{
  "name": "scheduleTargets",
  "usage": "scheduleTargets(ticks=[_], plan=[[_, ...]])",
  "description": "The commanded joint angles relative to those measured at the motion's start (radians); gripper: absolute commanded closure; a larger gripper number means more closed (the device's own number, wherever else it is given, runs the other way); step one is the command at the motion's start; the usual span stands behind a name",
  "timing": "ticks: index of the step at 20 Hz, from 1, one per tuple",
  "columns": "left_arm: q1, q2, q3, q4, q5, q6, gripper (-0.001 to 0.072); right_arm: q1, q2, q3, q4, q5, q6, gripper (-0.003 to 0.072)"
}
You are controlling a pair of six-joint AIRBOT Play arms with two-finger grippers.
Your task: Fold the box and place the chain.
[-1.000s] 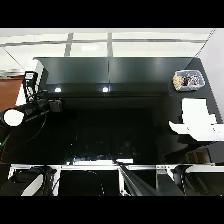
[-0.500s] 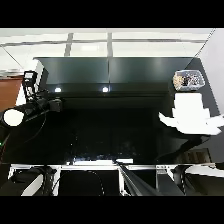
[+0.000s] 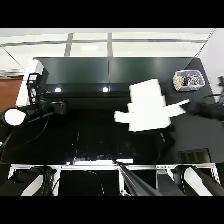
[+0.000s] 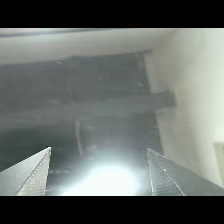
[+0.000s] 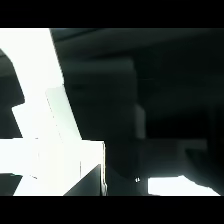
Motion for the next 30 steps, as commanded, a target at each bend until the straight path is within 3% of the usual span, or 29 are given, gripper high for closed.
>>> scheduleTargets(ticks=[1,2,4,7,12,16,21,23,27,28,30], plan=[[-0.060,-0.053,0.001,-0.114,-0.025,0.005,0.0003,0.303,0.166,-0.236,0.213,-0.255,-0.005,0.0675],[-0.073,-0.090,0.006,-0.199,-0.042,0.010,0.0005,0.395,0.182,-0.279,0.257,-0.327,-0.004,0.0674],[-0.072,-0.204,0.054,-0.421,-0.181,0.161,0.0007,0.549,0.184,-0.325,0.285,-0.446,0.008,0.0674],[-0.055,-0.386,0.134,-0.742,-0.350,0.389,0.0007,0.679,0.184,-0.333,0.283,-0.515,0.014,0.0674],[-0.078,-0.591,0.233,-0.711,-0.406,0.389,0.0007,0.715,0.184,-0.333,0.283,-0.511,0.015,0.0674],[-0.083,-0.704,0.281,-0.664,-0.565,0.411,0.0007,0.714,0.184,-0.333,0.283,-0.512,0.015,0.0674],[-0.113,-0.802,0.355,-0.718,-0.840,0.689,0.0008,0.714,0.184,-0.333,0.290,-0.511,0.015,0.0673],[-0.136,-0.839,0.417,-0.630,-0.850,0.688,0.0067,0.714,0.184,-0.333,0.290,-0.511,0.015,0.0673],[-0.156,-0.895,0.500,-0.528,-0.902,0.692,0.0253,0.714,0.184,-0.333,0.290,-0.507,0.015,0.0674],[-0.153,-0.914,0.517,-0.519,-0.929,0.692,0.0411,0.714,0.184,-0.333,0.290,-0.507,0.015,0.0673],[-0.148,-0.934,0.531,-0.519,-0.945,0.692,0.0429,0.714,0.184,-0.333,0.290,-0.503,0.014,0.0674]])
